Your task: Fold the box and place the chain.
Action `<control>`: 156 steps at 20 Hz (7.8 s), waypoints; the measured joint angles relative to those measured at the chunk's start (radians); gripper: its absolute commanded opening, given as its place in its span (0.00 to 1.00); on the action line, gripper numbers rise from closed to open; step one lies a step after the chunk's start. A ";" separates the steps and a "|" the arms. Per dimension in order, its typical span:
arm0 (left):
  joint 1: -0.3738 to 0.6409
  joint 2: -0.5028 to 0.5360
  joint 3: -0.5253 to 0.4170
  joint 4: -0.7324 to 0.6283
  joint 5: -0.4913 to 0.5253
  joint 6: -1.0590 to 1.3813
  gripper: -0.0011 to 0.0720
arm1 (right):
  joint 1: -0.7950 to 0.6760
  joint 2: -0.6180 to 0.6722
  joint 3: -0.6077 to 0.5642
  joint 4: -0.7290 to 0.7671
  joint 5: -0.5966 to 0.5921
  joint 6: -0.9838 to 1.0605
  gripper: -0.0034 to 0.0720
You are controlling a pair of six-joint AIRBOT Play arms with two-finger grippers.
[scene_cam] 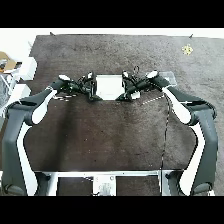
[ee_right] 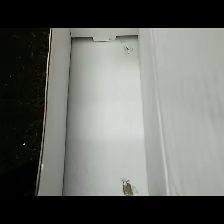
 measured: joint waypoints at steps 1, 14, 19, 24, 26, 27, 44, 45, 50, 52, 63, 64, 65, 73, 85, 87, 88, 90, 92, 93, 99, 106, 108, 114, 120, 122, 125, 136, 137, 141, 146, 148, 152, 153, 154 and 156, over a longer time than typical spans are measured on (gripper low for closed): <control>0.000 0.000 0.000 0.000 0.000 0.000 0.48 | 0.000 0.000 0.000 0.001 0.000 0.000 0.95; 0.000 0.000 0.000 -0.002 0.004 0.000 0.48 | -0.006 0.086 -0.001 -0.138 -0.007 0.106 0.95; 0.000 0.000 0.000 0.000 -0.001 0.000 0.48 | -0.027 0.170 -0.001 -0.257 -0.005 0.229 0.91; 0.000 0.000 0.000 0.000 0.000 0.000 0.48 | -0.035 0.249 -0.001 -0.222 0.024 0.320 0.05; 0.000 0.000 0.000 0.000 0.000 0.000 0.48 | -0.037 0.248 -0.001 -0.108 0.024 0.314 0.05; 0.000 0.000 0.000 0.000 0.000 0.000 0.48 | -0.037 0.239 0.000 -0.037 0.019 0.298 0.05; 0.000 0.000 0.000 0.000 -0.001 0.000 0.48 | -0.035 0.058 0.000 0.115 -0.141 0.170 0.05; 0.000 0.000 0.000 -0.001 0.000 0.000 0.48 | -0.035 0.056 0.000 0.114 -0.143 0.160 0.05; 0.000 0.000 0.000 -0.001 0.000 0.000 0.48 | -0.038 0.069 -0.002 0.149 -0.164 0.102 0.05; 0.000 0.000 0.000 0.000 0.002 0.001 0.48 | -0.045 0.099 -0.002 0.164 -0.160 0.094 0.05; 0.000 0.000 0.000 0.000 0.001 0.000 0.48 | -0.041 0.302 -0.021 -0.281 -0.052 0.201 0.90; 0.000 0.000 0.000 0.000 0.001 0.000 0.48 | -0.037 0.297 -0.032 -0.309 -0.052 0.198 0.90; 0.000 0.000 0.000 0.000 0.001 0.000 0.48 | -0.031 0.290 -0.042 -0.332 -0.052 0.192 0.90; 0.000 0.000 0.000 0.000 0.001 0.000 0.48 | 0.026 0.220 -0.079 -0.387 -0.081 0.170 0.77; 0.001 0.000 0.000 0.000 0.000 0.000 0.48 | 0.036 0.188 -0.082 -0.215 -0.068 0.209 0.31; 0.001 0.000 0.000 0.001 -0.001 0.000 0.48 | 0.036 0.172 -0.082 -0.169 -0.068 0.206 0.33; 0.001 0.000 0.000 0.001 -0.001 0.000 0.48 | 0.037 0.164 -0.082 -0.153 -0.068 0.198 0.33; 0.001 0.000 0.000 0.000 0.000 0.000 0.48 | 0.037 0.152 -0.082 -0.124 -0.069 0.188 0.33; 0.001 0.000 0.000 0.000 0.000 0.000 0.48 | 0.040 0.141 -0.083 -0.100 -0.069 0.182 0.33; 0.001 0.000 0.000 0.000 0.000 0.000 0.48 | 0.042 0.135 -0.083 -0.093 -0.070 0.181 0.33; 0.000 0.000 0.000 0.003 -0.005 0.000 0.48 | 0.049 0.121 -0.083 -0.075 -0.079 0.170 0.81; 0.001 0.000 0.000 0.001 -0.001 0.000 0.48 | 0.049 0.119 -0.082 -0.087 -0.095 0.174 0.65; 0.000 0.000 0.000 -0.003 0.006 0.000 0.48 | 0.049 0.120 -0.078 -0.116 -0.103 0.183 0.38; 0.001 0.000 0.000 -0.002 0.006 0.000 0.48 | 0.048 0.123 0.017 -0.310 -0.037 0.414 0.16; 0.000 0.000 0.000 -0.001 0.002 0.000 0.48 | 0.023 0.124 0.177 -0.451 0.180 0.760 0.05; 0.000 0.000 0.000 -0.001 0.001 0.000 0.48 | -0.005 0.125 0.220 -0.469 0.249 0.902 0.05; 0.000 0.000 0.000 0.000 0.000 0.000 0.48 | -0.069 0.131 0.253 -0.483 0.338 1.103 0.05; 0.000 0.000 0.000 0.000 0.000 0.000 0.48 | -0.240 0.137 0.221 -0.416 0.358 1.402 0.05; 0.000 0.000 0.000 0.000 0.000 0.000 0.48 | -0.241 0.139 0.202 -0.409 0.344 1.405 0.05; 0.000 0.000 0.000 0.000 0.000 0.000 0.48 | -0.241 0.160 0.103 -0.378 0.241 1.405 0.05; 0.000 0.000 0.000 0.000 0.000 0.000 0.48 | -0.223 0.183 -0.014 -0.350 0.129 1.387 0.05; 0.000 0.000 0.000 0.000 0.000 0.000 0.48 | -0.211 0.185 -0.057 -0.330 0.102 1.375 0.05; 0.000 0.000 0.000 0.000 0.000 0.000 0.48 | -0.195 0.188 -0.132 -0.194 0.052 1.304 0.05; 0.000 0.000 0.000 -0.001 0.000 0.000 0.48 | -0.185 0.188 -0.142 -0.167 0.049 1.289 0.05; 0.000 0.000 0.000 -0.001 0.000 0.000 0.48 | -0.178 0.188 -0.148 -0.143 0.042 1.278 0.07; 0.000 0.000 0.000 -0.001 0.000 0.000 0.48 | -0.172 0.188 -0.158 -0.086 0.028 1.256 0.34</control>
